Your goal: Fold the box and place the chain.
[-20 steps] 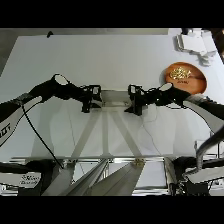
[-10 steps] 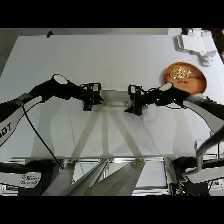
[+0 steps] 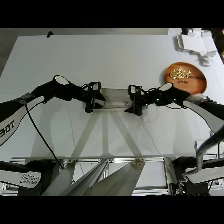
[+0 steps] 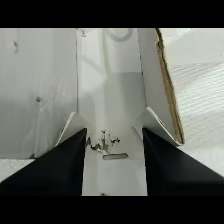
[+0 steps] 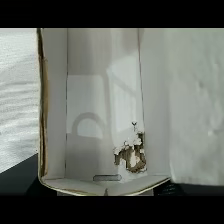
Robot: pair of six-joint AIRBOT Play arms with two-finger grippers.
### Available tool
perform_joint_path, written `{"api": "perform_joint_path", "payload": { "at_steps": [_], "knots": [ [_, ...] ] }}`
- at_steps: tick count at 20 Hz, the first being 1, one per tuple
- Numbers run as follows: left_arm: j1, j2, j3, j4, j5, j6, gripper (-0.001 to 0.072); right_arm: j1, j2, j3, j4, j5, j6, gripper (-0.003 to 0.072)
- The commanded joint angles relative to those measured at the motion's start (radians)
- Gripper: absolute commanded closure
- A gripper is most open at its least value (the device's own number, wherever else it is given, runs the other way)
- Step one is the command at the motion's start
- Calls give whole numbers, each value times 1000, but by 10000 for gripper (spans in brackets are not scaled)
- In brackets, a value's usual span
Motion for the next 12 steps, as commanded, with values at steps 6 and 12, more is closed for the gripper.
{"api": "perform_joint_path", "payload": {
  "at_steps": [6, 12],
  "knots": [
    [56, 103, -2, 140, -11, -89, 628, 1, 1, 0, 1, -1, 1, 143],
    [228, 280, -4, 214, -10, -540, 696, 1, 1, 0, 1, -1, 1, 143]
  ]
}}
